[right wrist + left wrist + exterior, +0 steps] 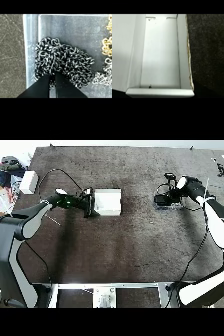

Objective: Fold the box and place the chain.

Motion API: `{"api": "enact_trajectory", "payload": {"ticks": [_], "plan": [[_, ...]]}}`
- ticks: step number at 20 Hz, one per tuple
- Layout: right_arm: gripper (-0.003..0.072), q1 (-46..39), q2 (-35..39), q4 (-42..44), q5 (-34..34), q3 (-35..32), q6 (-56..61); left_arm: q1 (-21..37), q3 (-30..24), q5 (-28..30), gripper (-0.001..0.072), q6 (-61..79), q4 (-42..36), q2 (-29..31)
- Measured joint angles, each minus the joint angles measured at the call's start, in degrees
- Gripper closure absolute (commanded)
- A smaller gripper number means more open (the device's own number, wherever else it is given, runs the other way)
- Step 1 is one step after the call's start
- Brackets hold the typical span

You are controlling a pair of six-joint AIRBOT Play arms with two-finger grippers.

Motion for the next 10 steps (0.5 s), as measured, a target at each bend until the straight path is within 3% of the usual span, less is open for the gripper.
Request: {"api": "enact_trajectory", "payload": {"ticks": [10], "plan": [[0.0675, 1.3, 9.1, -2.2, 0.4, 0.0, -0.1, 0.0, 0.0, 0.0, 0.0307, 0.0, 0.0, 0.0]]}}
